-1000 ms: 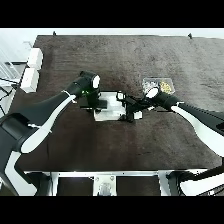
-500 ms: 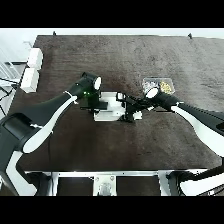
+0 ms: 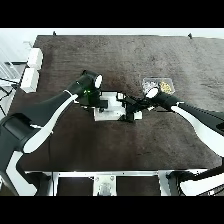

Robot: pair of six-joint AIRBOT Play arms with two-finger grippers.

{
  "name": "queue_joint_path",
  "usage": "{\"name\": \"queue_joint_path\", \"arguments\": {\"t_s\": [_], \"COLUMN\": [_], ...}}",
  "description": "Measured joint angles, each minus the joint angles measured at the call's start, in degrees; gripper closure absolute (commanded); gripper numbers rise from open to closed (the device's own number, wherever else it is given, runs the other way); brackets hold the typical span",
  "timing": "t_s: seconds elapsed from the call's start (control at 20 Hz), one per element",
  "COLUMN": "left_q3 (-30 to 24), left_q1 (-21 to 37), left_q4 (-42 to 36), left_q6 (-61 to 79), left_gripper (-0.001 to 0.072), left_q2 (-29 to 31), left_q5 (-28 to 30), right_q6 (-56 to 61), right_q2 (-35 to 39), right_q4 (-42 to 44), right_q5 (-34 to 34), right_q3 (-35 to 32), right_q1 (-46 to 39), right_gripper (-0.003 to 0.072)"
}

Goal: Fold the box and place the chain.

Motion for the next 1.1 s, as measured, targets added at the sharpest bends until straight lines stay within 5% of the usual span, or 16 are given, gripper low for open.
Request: {"name": "queue_joint_path", "arguments": {"t_s": [0.7, 1.1], "left_q3": [1.81, -4.74], "left_q1": [9.03, 18.84], "left_q4": [1.86, -10.86], "left_q6": [22.99, 49.07], "left_gripper": [0.0090, 0.0091], "left_q2": [13.88, 16.79], "left_q5": [-5.95, 0.15], "right_q6": [0.04, 0.07], "right_q2": [0.00, 0.00], "right_q4": [0.02, 0.02], "right_q5": [-0.07, -0.07], "right_q3": [0.00, 0.00], "right_q1": [0.00, 0.00], "right_gripper": [0.0092, 0.0092]}}
